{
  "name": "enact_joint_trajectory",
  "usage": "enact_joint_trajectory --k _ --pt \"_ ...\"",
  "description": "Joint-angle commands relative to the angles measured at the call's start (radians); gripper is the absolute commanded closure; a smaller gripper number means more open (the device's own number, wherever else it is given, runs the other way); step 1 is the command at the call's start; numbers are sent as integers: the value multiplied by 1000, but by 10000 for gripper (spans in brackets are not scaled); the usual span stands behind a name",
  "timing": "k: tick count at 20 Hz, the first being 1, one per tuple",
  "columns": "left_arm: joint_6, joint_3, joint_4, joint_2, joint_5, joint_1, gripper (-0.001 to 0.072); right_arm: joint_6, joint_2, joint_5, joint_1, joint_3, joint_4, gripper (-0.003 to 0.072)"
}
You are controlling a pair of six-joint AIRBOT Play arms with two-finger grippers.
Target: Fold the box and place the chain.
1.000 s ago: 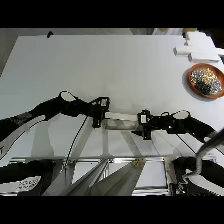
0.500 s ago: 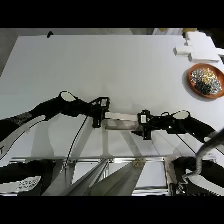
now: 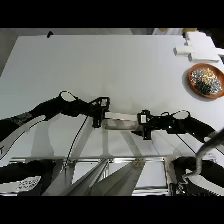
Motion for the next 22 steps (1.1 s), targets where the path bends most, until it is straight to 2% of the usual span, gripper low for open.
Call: enact_joint_trajectory --k 1,7,8,9,10,11,12,14,19,20,22 --pt "0 1 0 0 -4 1 698 0 0 1 1 1 0 246" --pt "-3 1 0 1 -39 1 697 0 0 1 1 1 0 246" --pt "-5 1 1 3 -53 2 672 0 0 1 1 1 0 246" --pt "-28 1 1 10 -61 3 584 0 0 1 1 1 0 246" --pt "-55 1 1 21 -57 3 451 0 0 1 1 1 0 246" --pt "-92 1 2 33 -45 3 284 0 0 0 1 0 0 246" --pt "-134 1 10 47 -31 6 184 0 0 1 1 1 0 246" --pt "-216 1 64 81 -29 23 68 0 0 1 1 0 0 246" --pt "-478 1 274 202 -89 95 86 0 0 2 1 1 0 246" --pt "-534 1 299 234 -105 108 118 0 0 1 1 0 0 246" --pt "-618 1 343 303 -153 127 425 0 0 2 1 1 0 246"
